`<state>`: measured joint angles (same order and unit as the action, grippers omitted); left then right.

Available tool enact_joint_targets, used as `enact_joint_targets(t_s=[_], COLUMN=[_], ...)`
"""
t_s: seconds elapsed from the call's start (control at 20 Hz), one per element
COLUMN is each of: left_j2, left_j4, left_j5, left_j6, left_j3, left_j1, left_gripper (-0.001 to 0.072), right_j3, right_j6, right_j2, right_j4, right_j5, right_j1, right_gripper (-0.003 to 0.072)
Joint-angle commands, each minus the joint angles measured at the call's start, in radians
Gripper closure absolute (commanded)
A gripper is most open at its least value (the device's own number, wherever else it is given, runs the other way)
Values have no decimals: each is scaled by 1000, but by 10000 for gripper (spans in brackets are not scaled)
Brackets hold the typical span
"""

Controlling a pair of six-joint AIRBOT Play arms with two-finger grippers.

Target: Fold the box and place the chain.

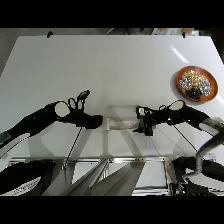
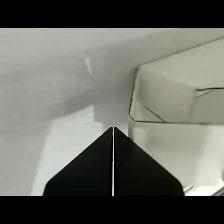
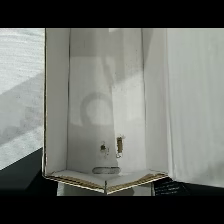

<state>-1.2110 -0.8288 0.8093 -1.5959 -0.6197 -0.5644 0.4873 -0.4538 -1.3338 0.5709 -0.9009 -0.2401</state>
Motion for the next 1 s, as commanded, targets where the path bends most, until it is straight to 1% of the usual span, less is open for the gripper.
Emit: enact_joint_targets(t_s=[0.0,0.1,0.15,0.25,0.3,0.6,0.65,0.7,0.85,0.95], left_j2=[54,69,68,65,63,33,32,28,13,-6], left_j4=[28,29,31,32,32,29,28,27,16,-28], left_j5=[-24,-21,-21,-25,-29,-39,-47,-51,-51,-50], left_j6=[30,29,30,29,29,26,25,24,19,-19], left_j3=[-10,-23,-25,-25,-25,-36,-39,-45,-76,-104], left_j1=[-11,-13,-18,-35,-44,-85,-91,-97,-122,-142], left_gripper=[654,557,533,528,484,474,457,417,416,416], right_j3=[0,0,0,0,0,0,0,0,0,0], right_j6=[0,0,0,0,0,0,0,0,0,0], right_j2=[0,0,0,0,0,0,0,0,0,0], right_j4=[0,0,0,0,0,0,0,0,0,0], right_j5=[0,0,0,0,0,0,0,0,0,0], right_j1=[-1,-1,-1,-1,-1,-1,-1,-1,-1,-1], right_gripper=[290,290,290,290,290,290,290,290,290,290])
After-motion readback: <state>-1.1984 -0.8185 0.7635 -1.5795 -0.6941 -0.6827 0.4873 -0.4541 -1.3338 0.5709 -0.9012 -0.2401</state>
